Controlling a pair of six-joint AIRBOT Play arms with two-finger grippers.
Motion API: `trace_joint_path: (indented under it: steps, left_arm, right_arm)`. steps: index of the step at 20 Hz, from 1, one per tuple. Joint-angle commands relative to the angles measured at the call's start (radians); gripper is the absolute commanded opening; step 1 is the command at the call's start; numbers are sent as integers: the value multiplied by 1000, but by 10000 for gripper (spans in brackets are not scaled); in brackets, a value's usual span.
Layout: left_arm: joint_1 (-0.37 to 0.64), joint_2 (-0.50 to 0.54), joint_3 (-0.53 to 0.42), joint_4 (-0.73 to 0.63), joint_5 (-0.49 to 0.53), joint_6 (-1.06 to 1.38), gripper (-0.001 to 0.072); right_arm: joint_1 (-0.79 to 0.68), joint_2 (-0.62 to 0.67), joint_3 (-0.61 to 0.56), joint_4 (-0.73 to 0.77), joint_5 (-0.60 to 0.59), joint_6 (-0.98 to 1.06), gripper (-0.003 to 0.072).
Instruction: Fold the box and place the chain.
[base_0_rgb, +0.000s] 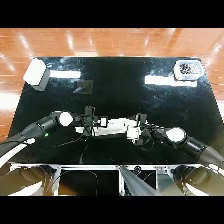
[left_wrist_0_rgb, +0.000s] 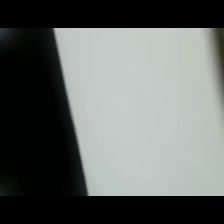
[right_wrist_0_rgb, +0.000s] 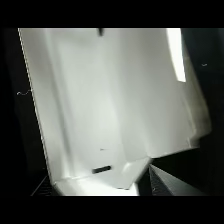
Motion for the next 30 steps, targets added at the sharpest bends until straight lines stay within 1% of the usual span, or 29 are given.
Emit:
trace_joint_path:
  steps: [1, 5, 8, 11, 14, 15, 17, 19, 21, 23, 28, 30]
  left_arm:
    - [1, -1, 7, 2, -6, 1, 22]
    - [4, -2, 44, 6, -51, 21, 22]
    - [4, -10, 44, 27, -76, 21, 22]
    - [4, -12, 47, 27, -80, 20, 22]
    - [4, -12, 47, 27, -97, 20, 22]
    - [4, -12, 47, 27, -104, 20, 22]
    - [4, -12, 47, 27, -104, 19, 22]
    - [4, -12, 47, 26, -105, 19, 22]
    - [4, -12, 47, 26, -105, 18, 22]
    - [4, -12, 47, 26, -105, 18, 22]
    - [4, -12, 47, 27, -106, 14, 22]
    - [4, -12, 47, 27, -124, 14, 22]
  right_arm:
    - [1, 35, 1, 3, -6, 17, 697]
    - [1, 37, 1, 3, 39, 18, 698]
    - [1, 24, 3, 3, 48, 18, 698]
    - [-2, -26, 32, 3, 135, 16, 698]
    - [-14, -74, 49, 4, 159, 14, 698]
    - [-38, -83, 54, 9, 197, 14, 698]
    - [-117, -98, 68, 42, 312, 10, 698]
    - [-193, -121, 88, 50, 372, -19, 698]
    - [-225, -168, 97, 50, 419, -47, 698]
    - [-224, -201, 102, 45, 426, -43, 698]
    - [-224, -206, 109, 45, 421, -13, 698]
    - [-220, -206, 110, 35, 415, 1, 698]
